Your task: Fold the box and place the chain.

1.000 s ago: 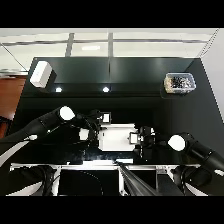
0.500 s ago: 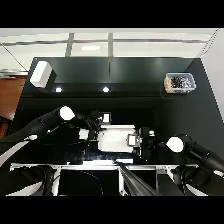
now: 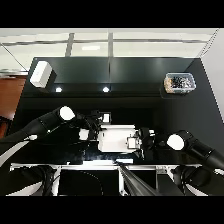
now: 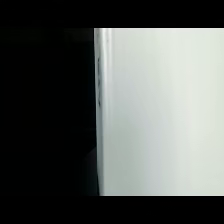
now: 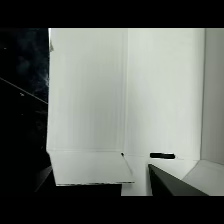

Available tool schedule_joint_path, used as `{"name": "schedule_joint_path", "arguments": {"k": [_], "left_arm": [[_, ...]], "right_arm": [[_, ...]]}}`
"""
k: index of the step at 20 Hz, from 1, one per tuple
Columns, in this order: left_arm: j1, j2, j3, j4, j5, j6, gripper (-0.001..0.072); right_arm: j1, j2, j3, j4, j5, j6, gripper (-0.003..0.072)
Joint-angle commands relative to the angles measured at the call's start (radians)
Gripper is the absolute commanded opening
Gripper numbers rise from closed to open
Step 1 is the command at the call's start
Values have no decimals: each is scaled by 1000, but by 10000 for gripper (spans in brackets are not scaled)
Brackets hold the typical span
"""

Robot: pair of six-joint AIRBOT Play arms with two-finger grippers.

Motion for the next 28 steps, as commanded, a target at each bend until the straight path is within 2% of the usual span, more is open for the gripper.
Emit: {"name": "schedule_joint_path", "arguments": {"k": [1, 7, 14, 18, 21, 28], "left_arm": [[0, 0, 0, 0, 0, 0, 24], [0, 0, 0, 0, -1, 0, 23], [0, 0, 0, 0, -1, 0, 24], [0, 0, 0, 0, -2, 0, 24], [0, 0, 0, 0, -5, 0, 24], [0, 0, 0, 0, -5, 0, 24]], "right_arm": [[3, 0, 14, -12, 67, 0, 659], [16, 0, 10, 29, 53, 0, 658], [45, -27, -5, 57, -16, 19, 659], [44, -47, -5, 84, -99, 19, 658], [44, -47, -3, 169, -107, 20, 659], [-13, -8, 13, 159, -126, 43, 658]]}}
